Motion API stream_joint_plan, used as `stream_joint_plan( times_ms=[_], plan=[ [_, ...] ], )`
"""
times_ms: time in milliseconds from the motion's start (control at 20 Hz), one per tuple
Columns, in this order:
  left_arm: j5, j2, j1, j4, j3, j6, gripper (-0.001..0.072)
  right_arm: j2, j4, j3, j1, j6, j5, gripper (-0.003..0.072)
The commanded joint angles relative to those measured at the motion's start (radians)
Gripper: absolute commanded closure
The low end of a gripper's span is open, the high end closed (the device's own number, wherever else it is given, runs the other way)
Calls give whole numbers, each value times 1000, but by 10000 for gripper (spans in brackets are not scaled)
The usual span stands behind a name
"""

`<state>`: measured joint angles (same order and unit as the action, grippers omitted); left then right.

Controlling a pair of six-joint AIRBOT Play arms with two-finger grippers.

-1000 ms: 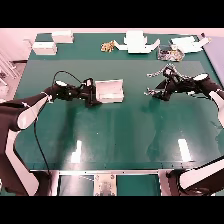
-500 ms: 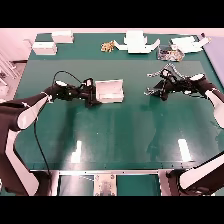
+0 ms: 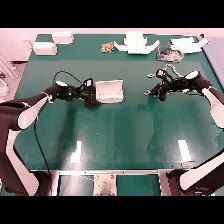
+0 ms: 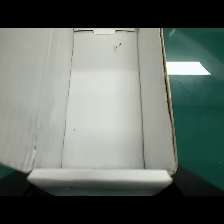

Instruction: Fold the box and place the chain.

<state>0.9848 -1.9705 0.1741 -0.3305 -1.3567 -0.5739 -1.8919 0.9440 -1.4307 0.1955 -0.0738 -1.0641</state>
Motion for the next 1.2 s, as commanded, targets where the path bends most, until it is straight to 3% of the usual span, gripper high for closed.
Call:
stream_joint_plan(
  times_ms=[0,500,800,1150],
  plan=[
    [-1,1,-1,1,0,0,85,52,-80,-22,-3,55,-10,684],
    [-1,1,-1,1,0,0,85,342,-117,-22,-74,222,-64,684],
    [0,1,-1,1,0,0,85,520,-114,-23,-192,341,-106,685],
    [-1,1,-1,1,0,0,85,681,-114,-87,-433,516,92,685]
  ],
)
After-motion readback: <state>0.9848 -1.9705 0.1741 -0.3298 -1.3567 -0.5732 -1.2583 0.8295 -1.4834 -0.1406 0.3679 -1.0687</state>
